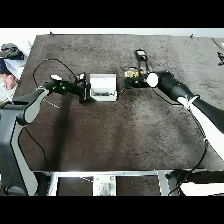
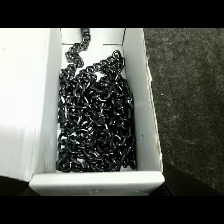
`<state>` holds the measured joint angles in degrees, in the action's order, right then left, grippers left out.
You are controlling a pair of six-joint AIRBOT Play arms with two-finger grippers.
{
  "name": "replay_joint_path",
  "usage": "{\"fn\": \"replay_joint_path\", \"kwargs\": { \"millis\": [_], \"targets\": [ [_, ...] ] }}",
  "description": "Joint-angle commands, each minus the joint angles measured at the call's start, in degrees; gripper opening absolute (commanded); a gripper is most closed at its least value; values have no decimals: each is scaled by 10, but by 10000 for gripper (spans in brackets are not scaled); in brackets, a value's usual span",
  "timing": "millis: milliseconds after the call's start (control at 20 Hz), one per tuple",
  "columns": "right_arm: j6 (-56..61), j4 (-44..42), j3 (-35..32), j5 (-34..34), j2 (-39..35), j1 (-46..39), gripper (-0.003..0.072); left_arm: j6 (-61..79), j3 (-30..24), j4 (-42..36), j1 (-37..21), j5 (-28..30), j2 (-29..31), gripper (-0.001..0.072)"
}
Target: Fold the box and place the chain.
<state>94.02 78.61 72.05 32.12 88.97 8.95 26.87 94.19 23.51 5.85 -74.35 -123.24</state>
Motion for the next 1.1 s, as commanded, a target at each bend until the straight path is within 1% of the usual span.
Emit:
{"fn": "replay_joint_path", "kwargs": {
  "millis": [0,100,250,350,550,600,700,750,800,850,950,1050],
  "targets": [
    [22,-52,-31,-65,25,-47,367,0,0,0,0,0,0,347],
    [14,-88,-30,-99,57,-48,367,0,0,0,0,0,0,347],
    [-31,-165,-28,-137,96,-42,366,0,0,0,0,0,0,347],
    [-56,-197,-13,-141,119,-40,366,0,0,0,0,0,0,347],
    [-59,-204,40,-137,160,-30,362,0,0,0,0,0,0,347],
    [-59,-204,52,-140,168,-29,271,0,0,0,0,0,0,347],
    [-59,-204,73,-137,182,-29,257,0,0,0,0,0,0,347],
    [-59,-200,78,-125,184,-29,142,0,0,0,0,0,0,347],
    [-59,-193,81,-96,181,-30,-10,0,0,0,0,0,0,347],
    [-59,-186,81,-68,170,-30,-9,0,0,0,0,0,0,347],
    [-60,-163,78,-12,127,-24,-9,0,0,0,0,0,0,347],
    [-60,-116,67,2,55,-11,-9,0,0,0,0,0,0,347]
  ]
}}
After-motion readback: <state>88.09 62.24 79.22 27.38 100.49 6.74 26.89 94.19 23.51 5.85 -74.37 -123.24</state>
